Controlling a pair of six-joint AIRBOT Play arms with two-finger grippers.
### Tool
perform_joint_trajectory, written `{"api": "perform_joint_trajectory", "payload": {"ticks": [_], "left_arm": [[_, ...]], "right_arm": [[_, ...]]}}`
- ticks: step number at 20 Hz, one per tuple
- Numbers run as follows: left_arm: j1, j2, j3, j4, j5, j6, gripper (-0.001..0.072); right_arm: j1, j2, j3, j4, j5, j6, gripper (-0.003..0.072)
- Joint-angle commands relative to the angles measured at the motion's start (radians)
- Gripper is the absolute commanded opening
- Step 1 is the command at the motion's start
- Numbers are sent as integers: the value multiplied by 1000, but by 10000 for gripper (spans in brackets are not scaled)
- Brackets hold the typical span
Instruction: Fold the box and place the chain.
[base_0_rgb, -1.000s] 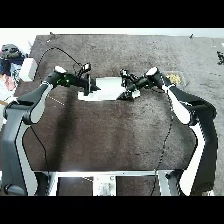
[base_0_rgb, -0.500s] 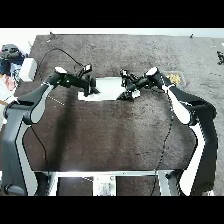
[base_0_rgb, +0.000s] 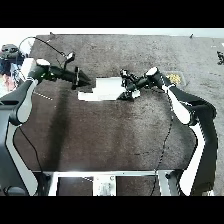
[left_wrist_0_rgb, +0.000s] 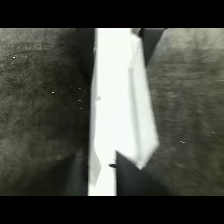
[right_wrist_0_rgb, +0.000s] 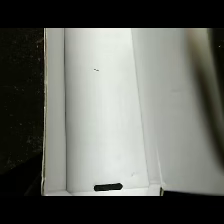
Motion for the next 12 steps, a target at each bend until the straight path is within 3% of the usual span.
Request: {"api": "perform_joint_trajectory", "payload": {"ticks": [1, 4, 12], "left_arm": [[29, 28, 0, -24, -126, -34, 75], [-13, 28, -1, -24, -110, -34, 42], [-143, 28, -1, -17, 223, -61, 11]], "right_arm": [[0, -1, 0, 0, 1, 0, 426], [0, -1, 0, 0, 1, 0, 426], [0, -1, 0, 0, 1, 0, 426]]}}
